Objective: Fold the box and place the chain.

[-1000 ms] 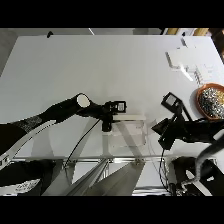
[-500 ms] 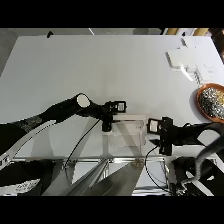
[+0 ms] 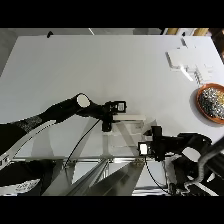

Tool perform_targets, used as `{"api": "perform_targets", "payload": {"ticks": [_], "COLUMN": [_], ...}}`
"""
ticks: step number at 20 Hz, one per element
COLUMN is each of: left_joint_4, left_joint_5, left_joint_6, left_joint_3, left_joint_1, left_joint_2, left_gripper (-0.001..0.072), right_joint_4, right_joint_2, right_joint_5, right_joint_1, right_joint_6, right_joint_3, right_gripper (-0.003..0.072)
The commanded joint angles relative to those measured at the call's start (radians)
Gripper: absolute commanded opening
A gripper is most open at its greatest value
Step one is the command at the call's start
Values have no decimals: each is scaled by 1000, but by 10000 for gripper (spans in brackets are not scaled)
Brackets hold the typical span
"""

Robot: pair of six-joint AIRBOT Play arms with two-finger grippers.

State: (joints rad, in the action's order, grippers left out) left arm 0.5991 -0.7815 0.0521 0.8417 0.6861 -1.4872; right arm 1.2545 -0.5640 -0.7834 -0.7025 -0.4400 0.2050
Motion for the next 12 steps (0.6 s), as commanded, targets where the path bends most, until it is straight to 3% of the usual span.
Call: {"api": "perform_targets", "payload": {"ticks": [1,12], "left_joint_4": [0,0], "left_joint_5": [-1,-1], "left_joint_6": [0,0], "left_joint_3": [0,0], "left_joint_1": [0,0], "left_joint_2": [0,0], "left_gripper": [12,12], "right_joint_4": [6,55], "right_joint_2": [1,1], "right_joint_5": [106,192], "right_joint_1": [-32,-32], "right_joint_6": [3,-7], "right_joint_3": [-42,-49], "right_gripper": [563,561]}}
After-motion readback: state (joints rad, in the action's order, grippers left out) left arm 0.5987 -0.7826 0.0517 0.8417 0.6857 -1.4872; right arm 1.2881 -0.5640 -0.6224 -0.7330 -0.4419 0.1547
